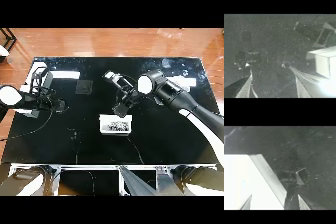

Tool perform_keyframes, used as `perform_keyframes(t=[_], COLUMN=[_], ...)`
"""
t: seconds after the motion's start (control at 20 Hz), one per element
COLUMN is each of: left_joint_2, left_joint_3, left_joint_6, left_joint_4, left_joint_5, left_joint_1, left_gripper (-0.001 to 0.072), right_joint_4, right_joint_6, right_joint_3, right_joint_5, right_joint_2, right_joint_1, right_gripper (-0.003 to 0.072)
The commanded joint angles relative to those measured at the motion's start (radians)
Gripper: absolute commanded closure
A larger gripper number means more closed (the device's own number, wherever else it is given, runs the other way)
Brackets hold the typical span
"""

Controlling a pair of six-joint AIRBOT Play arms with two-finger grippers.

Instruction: Fold the box and place the chain.

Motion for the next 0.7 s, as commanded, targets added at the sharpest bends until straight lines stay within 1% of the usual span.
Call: perform_keyframes(t=[0.0,0.1,0.4,0.65], left_joint_2=[0.000,0.000,0.000,0.000], left_joint_3=[-0.001,-0.001,-0.001,-0.001], left_joint_6=[0.000,0.000,0.000,0.000], left_joint_4=[-0.015,-0.015,-0.055,-0.065], left_joint_5=[0.000,0.000,-0.001,-0.003], left_joint_1=[0.000,0.000,0.000,0.000], left_gripper=[0.0068,0.0068,0.0068,0.0068], right_joint_4=[0.048,0.048,0.048,0.049], right_joint_6=[-0.149,-0.207,-0.283,-0.301], right_joint_3=[0.002,0.002,0.011,0.058], right_joint_5=[0.063,0.096,0.184,0.219], right_joint_2=[-0.006,-0.006,-0.005,-0.002], right_joint_1=[-0.002,-0.002,-0.002,-0.002], right_gripper=[-0.0012,-0.0012,-0.0013,-0.0012])
